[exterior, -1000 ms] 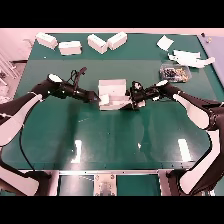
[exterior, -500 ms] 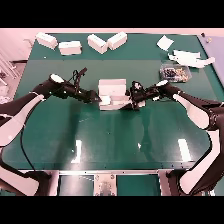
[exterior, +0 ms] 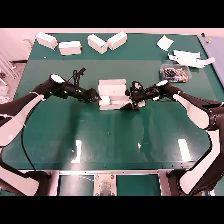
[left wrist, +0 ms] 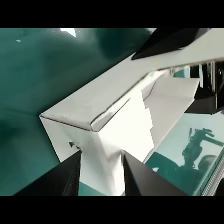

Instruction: Fold the box and place the chain.

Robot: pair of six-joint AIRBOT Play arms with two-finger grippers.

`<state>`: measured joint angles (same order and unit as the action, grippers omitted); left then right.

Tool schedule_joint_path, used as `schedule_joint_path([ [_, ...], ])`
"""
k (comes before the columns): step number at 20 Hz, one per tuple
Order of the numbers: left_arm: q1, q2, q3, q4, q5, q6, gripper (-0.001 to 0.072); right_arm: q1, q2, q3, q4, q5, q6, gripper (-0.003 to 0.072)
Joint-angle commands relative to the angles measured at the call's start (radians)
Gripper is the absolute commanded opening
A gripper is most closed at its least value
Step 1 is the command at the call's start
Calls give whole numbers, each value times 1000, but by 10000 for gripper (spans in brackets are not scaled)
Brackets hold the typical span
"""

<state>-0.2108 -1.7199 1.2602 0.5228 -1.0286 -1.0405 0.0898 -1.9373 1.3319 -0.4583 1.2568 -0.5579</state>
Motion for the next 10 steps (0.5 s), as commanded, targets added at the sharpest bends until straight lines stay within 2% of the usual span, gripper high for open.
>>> schedule_joint_path([
  [1,1,0,6,2,27,-28,316,0,0,0,-1,1,0,569],
  [3,-16,1,24,37,42,-43,316,0,0,0,-1,1,0,569],
  [6,-63,0,65,172,52,-150,316,0,0,0,-1,1,0,569],
  [10,-107,0,90,220,61,-211,316,0,0,0,-1,1,0,569],
])
